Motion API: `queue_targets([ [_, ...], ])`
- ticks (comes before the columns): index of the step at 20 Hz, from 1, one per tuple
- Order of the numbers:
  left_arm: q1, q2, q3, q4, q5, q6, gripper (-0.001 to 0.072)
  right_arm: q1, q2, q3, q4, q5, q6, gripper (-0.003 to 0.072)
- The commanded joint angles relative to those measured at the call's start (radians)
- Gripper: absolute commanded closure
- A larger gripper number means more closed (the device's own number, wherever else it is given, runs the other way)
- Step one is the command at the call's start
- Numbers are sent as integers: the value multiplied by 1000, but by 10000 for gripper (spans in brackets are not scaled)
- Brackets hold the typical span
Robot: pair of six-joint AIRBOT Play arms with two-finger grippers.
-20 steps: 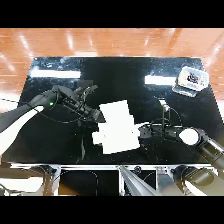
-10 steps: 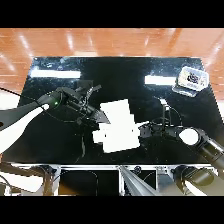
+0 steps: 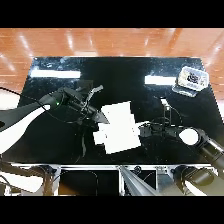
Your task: Fold the box and place the chain.
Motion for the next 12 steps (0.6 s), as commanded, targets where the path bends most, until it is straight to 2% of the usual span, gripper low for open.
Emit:
queue_targets([
  [1, 5, 0, 10, 14, -10, 84, 686, -1, 1, 1, -36, -35, 14, 660],
  [2, 6, 0, 15, 27, -12, 109, 687, -1, 1, 1, -70, -50, 14, 661],
  [8, 6, 0, 16, 44, -8, 99, 687, 0, 1, 1, -59, -65, 14, 661],
  [11, 5, 0, 18, 42, -6, 98, 688, -2, 1, 3, -44, 8, 25, 656],
  [12, 5, 0, 20, 42, 2, 100, 688, -7, 1, 3, -44, 40, 25, 379],
])
